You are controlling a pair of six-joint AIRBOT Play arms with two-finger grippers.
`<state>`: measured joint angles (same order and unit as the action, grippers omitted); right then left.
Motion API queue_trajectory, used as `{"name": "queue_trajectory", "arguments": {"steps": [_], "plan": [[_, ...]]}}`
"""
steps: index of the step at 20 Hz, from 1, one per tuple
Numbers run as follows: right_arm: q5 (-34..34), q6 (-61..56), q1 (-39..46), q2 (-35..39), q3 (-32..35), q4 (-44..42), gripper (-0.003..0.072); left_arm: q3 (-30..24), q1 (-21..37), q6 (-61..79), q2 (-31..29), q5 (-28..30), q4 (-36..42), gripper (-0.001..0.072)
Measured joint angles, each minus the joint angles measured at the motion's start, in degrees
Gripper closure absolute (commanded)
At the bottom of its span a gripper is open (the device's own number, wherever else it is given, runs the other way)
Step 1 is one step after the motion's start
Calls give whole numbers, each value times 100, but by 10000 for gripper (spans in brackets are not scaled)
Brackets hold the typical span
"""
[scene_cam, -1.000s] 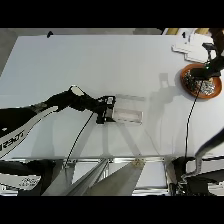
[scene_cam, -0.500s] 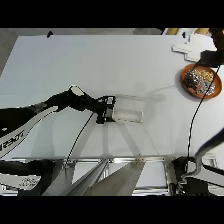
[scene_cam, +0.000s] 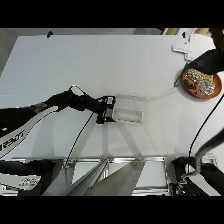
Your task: Fold the box and place the chain.
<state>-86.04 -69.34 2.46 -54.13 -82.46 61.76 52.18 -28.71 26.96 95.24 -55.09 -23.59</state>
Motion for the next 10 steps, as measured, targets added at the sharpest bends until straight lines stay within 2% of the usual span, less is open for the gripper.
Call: {"name": "queue_trajectory", "arguments": {"steps": [6,10], "plan": [[-146,-310,-1279,693,87,-50,671,0,0,0,0,0,0,573],[-142,-457,-2129,868,107,-52,671,0,0,2,0,0,0,573]]}}
